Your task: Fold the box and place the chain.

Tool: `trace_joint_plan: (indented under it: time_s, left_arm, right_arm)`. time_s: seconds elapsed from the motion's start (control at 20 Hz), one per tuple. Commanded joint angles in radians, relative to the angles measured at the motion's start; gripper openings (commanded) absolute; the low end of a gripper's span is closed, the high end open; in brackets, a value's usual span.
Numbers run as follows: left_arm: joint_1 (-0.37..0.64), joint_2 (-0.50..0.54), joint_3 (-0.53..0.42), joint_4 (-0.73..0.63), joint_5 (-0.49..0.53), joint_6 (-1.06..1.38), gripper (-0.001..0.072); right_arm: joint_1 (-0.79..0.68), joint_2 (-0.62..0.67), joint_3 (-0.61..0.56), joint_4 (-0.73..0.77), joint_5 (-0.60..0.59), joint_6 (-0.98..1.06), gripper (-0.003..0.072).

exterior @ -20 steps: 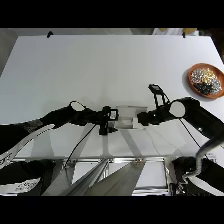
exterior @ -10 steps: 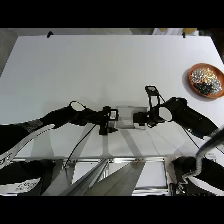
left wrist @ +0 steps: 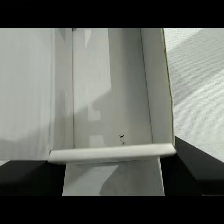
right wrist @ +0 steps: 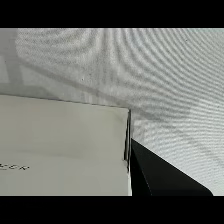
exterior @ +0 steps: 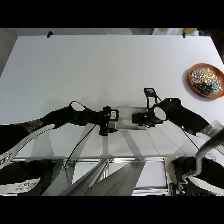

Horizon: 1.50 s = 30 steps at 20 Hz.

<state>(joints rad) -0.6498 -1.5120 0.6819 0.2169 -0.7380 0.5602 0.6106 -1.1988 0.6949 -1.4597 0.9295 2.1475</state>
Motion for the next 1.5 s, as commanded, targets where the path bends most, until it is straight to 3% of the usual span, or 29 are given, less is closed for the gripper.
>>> trace_joint_plan:
  time_s: [0.0,0.15,0.3,0.4,0.6,0.65,0.7,1.25,1.4,1.45]
  left_arm:
    - [0.000,0.000,0.000,0.000,0.001,0.000,0.0018]
    - [0.000,0.000,0.000,0.000,0.001,0.000,0.0018]
    - [0.000,0.000,0.000,0.000,0.001,0.000,0.0018]
    - [0.000,0.000,0.000,0.000,0.001,0.000,0.0018]
    - [0.000,0.000,0.000,0.000,0.001,0.000,0.0018]
    - [0.000,0.000,0.000,0.000,0.001,0.000,0.0018]
    - [0.000,0.000,0.000,0.000,0.001,0.000,0.0018]
    - [0.000,0.000,0.000,0.000,0.001,0.000,0.0018]
    - [0.000,0.001,0.000,0.000,0.001,0.000,0.0018]
    - [0.000,0.000,0.000,0.000,0.001,0.000,0.0018]
  right_arm:
    - [0.001,-0.011,0.000,0.002,-0.016,0.003,0.0289]
    - [0.015,-0.014,-0.011,0.005,-0.015,0.003,0.0268]
    - [0.032,-0.015,-0.016,0.004,-0.019,0.003,0.0167]
    - [0.032,-0.015,-0.016,0.004,-0.018,0.003,0.0019]
    - [0.032,-0.015,-0.016,0.001,-0.015,0.002,0.0032]
    - [0.032,-0.015,-0.016,0.001,-0.016,0.003,0.0144]
    - [0.032,-0.015,-0.016,0.001,-0.019,0.003,0.0208]
    - [0.037,-0.058,-0.016,-0.014,0.016,0.055,0.0176]
    - [0.037,-0.058,-0.016,-0.014,0.016,0.051,0.0035]
    - [0.037,-0.058,-0.016,-0.014,0.016,0.050,0.0019]
